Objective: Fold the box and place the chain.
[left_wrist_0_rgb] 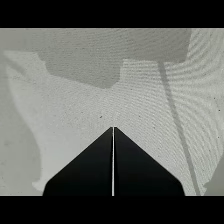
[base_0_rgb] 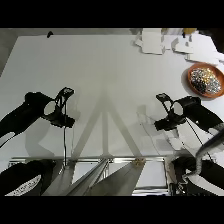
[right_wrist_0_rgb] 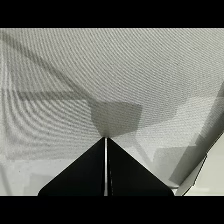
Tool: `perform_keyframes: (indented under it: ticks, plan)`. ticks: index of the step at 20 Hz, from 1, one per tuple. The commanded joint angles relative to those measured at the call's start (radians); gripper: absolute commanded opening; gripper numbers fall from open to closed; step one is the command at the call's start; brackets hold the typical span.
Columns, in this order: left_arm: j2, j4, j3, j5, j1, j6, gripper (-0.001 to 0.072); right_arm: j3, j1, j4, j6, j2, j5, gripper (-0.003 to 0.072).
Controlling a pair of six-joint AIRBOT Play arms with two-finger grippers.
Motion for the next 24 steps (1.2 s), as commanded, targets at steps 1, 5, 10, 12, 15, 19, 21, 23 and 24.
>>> perform_keyframes:
  ticks: [1, 5, 10, 12, 15, 19, 21, 23, 24]
  plan:
    - [-0.001, 0.0, -0.001, 0.001, 0.001, 0.0, 0.0011, 0.0, -0.001, 0.0, 0.0, 0.0, 0.0, 0.0019]
    - [0.0, 0.001, -0.001, 0.0, 0.001, 0.0, 0.0011, 0.0, -0.001, 0.0, 0.0, 0.0, 0.001, 0.0019]
    - [0.0, 0.0, -0.001, 0.0, 0.001, 0.0, 0.0011, 0.0, -0.001, 0.0, 0.0, 0.0, -0.031, 0.0019]
    - [0.0, 0.0, -0.001, 0.0, 0.001, 0.0, 0.0011, 0.019, -0.001, 0.008, -0.008, 0.0, -0.056, 0.0019]
    - [0.0, 0.0, -0.001, 0.0, 0.001, 0.0, 0.0011, 0.202, -0.065, -0.008, -0.072, 0.0, 0.079, 0.0019]
    - [0.0, 0.001, -0.001, 0.0, 0.001, 0.0, 0.0011, 0.532, -0.373, -0.051, -0.182, -0.001, 0.245, 0.002]
    - [0.0, 0.0, -0.001, 0.0, 0.001, 0.0, 0.0011, 0.596, -0.575, -0.063, -0.335, -0.001, 0.287, 0.0091]
    - [0.0, 0.001, -0.001, 0.0, 0.001, 0.0, 0.0011, 0.596, -0.784, -0.036, -0.351, -0.019, 0.27, 0.0464]
    - [0.0, 0.001, -0.001, 0.0, 0.001, 0.0, 0.0011, 0.596, -0.884, -0.015, -0.354, -0.043, 0.27, 0.0481]
